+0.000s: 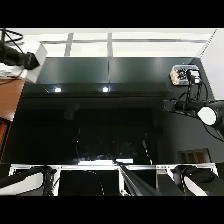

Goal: Fold the box and place the chain.

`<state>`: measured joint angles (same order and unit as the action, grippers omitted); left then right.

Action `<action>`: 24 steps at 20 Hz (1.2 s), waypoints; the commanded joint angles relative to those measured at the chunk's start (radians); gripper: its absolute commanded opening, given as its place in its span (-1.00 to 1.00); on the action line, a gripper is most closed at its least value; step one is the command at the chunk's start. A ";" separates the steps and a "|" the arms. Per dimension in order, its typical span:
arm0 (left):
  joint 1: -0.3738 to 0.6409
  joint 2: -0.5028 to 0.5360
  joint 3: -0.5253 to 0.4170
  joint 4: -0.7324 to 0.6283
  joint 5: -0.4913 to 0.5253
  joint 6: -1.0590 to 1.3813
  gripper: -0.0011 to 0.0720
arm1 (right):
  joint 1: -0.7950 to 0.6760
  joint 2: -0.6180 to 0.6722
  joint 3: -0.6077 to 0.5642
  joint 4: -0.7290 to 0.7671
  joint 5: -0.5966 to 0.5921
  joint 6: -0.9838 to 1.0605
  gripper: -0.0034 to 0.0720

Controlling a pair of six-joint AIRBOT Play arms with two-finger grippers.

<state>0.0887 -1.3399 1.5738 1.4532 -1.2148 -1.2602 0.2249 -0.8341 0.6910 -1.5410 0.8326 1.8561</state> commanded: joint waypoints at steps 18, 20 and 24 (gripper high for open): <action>0.165 -0.578 0.437 0.004 0.072 -0.030 -0.17 | 0.000 -0.003 0.000 -0.001 -0.007 0.000 -0.88; 0.185 -0.612 0.437 0.002 0.090 -0.030 -0.17 | 0.000 -0.003 0.000 -0.001 -0.008 0.000 -0.88; 0.206 -0.667 0.438 0.001 0.181 -0.031 -0.17 | 0.000 -0.003 0.000 0.000 -0.008 0.000 -0.88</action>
<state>0.2775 -1.9656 2.0098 1.4574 -1.0885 -1.2903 0.2249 -0.8368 0.6910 -1.5417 0.8246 1.8561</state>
